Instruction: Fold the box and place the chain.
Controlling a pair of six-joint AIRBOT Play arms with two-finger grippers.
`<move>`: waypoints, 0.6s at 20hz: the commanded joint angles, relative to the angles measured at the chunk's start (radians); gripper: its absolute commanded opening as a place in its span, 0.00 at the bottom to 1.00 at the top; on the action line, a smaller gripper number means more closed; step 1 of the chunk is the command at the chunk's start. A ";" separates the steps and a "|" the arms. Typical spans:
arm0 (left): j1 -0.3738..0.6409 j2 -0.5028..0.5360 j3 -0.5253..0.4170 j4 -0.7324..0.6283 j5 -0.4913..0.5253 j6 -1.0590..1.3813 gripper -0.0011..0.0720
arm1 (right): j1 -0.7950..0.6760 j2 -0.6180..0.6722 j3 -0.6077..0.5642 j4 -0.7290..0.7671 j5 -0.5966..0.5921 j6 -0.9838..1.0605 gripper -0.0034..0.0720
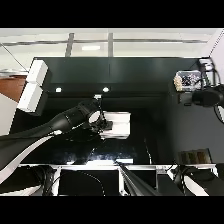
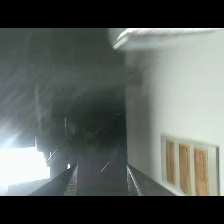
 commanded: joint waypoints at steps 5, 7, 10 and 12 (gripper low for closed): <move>0.000 -0.001 0.000 0.000 0.020 0.000 0.05 | -0.233 -0.180 0.048 0.020 0.306 0.005 0.97; 0.000 -0.001 0.000 -0.001 0.016 0.001 0.05 | -0.257 -0.298 0.166 0.081 0.287 0.005 0.97; 0.000 -0.001 0.000 -0.001 0.014 0.001 0.05 | -0.302 -0.482 0.373 0.132 0.220 0.005 0.97; 0.000 -0.001 0.000 0.000 0.014 0.001 0.05 | -0.338 -0.578 0.478 0.163 0.173 0.005 0.97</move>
